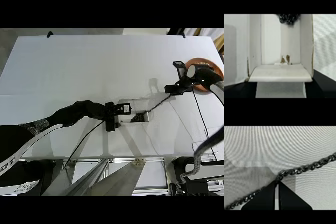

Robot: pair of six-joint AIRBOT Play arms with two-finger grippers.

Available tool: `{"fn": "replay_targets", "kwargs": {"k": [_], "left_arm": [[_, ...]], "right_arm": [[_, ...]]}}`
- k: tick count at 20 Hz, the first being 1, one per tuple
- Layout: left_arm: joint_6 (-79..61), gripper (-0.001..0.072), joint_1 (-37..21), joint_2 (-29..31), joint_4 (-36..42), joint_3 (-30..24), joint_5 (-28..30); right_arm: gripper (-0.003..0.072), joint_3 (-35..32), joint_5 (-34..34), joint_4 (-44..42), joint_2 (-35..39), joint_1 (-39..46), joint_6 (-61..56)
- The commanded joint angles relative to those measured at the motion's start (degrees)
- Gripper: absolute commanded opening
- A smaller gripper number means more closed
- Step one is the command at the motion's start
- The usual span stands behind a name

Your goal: Fold the box and place the chain.

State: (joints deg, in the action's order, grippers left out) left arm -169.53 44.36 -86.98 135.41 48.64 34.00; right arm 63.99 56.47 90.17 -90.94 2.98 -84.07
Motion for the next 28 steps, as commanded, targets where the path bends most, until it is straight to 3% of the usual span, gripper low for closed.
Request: {"fn": "replay_targets", "kwargs": {"k": [1, 5, 11, 19, 28], "left_arm": [[0.0, 0.0152, 0.0, 0.0, 0.0, 0.0, 0.0], [0.0, 0.0152, 0.0, 0.0, 0.0, 0.0, 0.0], [0.0, 0.0152, 0.0, 0.0, 0.0, 0.0, 0.0], [0.0, 0.0152, 0.0, 0.0, 0.0, 0.0, 0.0], [0.0, 0.0152, 0.0, 0.0, 0.0, 0.0, 0.0]], "right_arm": [[0.0013, 0.0, 1.7, -0.2, -0.1, -0.1, 0.2], [0.0013, 0.0, 6.5, -1.4, 2.0, -0.1, 4.2], [0.0013, -0.1, 14.3, -23.2, 16.2, -4.5, 13.1], [0.0013, -2.2, 24.0, -22.9, 28.9, -15.7, 13.0], [0.0013, -11.9, 20.6, -23.4, 49.1, -17.2, 12.5]]}}
